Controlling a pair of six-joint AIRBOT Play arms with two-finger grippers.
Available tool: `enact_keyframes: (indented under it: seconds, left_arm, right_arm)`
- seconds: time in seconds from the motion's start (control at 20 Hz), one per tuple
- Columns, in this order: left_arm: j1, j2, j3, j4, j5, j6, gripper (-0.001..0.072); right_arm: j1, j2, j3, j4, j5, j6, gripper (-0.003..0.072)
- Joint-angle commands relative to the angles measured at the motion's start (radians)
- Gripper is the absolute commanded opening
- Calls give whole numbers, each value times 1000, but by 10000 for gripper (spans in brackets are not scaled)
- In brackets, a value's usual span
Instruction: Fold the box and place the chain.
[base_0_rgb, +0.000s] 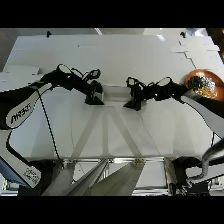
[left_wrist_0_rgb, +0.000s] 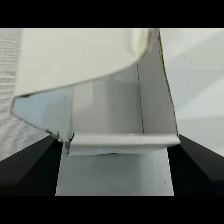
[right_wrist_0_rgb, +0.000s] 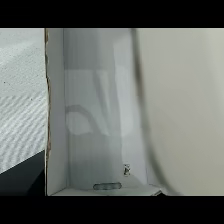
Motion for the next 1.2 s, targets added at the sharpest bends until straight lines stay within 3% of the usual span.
enact_keyframes:
  seconds: [0.0, 0.45, 0.55, 0.7, 1.15]
  left_arm:
    - [4, 5, -21, -43, 32, 2, 694]
    - [-53, 13, -24, 47, 85, -24, 680]
    - [-53, 13, -24, 47, 84, -24, 509]
    - [-53, 13, -24, 47, 79, -24, 314]
    - [-55, 13, -24, 47, 77, -25, 316]
  right_arm:
    - [0, 1, 1, -1, 3, -2, 459]
    - [0, 1, 1, -1, 3, -2, 459]
    - [0, 1, 1, -1, 3, -2, 459]
    - [0, 1, 1, -1, 3, -2, 459]
    - [0, 1, 1, -1, 3, -2, 459]
